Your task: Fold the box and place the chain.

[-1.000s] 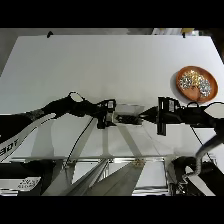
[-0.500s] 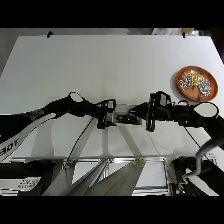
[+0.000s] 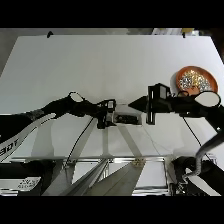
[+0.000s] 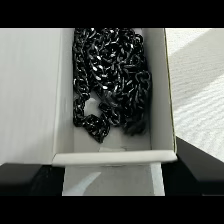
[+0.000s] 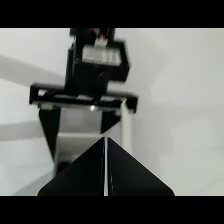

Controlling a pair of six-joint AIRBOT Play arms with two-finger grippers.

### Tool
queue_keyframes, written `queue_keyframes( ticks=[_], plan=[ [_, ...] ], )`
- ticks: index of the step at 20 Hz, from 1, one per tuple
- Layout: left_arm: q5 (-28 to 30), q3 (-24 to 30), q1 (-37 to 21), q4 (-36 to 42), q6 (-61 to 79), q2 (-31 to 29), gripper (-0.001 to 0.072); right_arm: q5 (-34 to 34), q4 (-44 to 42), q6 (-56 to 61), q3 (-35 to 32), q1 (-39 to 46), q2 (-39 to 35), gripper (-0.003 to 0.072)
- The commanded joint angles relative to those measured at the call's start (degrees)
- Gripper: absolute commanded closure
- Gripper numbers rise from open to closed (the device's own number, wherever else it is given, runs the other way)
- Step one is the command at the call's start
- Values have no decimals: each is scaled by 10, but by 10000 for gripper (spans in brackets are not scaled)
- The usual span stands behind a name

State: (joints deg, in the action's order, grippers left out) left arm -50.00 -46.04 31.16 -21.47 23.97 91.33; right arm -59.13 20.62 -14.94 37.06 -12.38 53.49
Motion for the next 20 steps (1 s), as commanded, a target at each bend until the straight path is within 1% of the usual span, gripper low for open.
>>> queue_keyframes(
  ticks=[1,3,4,7,8,9,16,20],
  plan=[
    [0,0,0,0,0,0,380,-42,5,52,69,46,9,669],
    [0,0,0,0,0,0,380,-9,13,159,79,71,33,669],
    [0,0,0,0,0,0,380,6,34,207,79,76,49,669],
    [0,0,0,0,0,0,380,37,184,390,79,74,103,669],
    [0,0,0,0,0,0,380,46,235,437,79,68,117,669],
    [0,0,0,0,0,0,380,49,265,462,79,60,125,669],
    [0,0,0,0,0,0,380,37,312,459,79,-40,127,669],
    [0,0,0,0,0,0,380,16,314,414,76,-81,113,669]
  ],
)
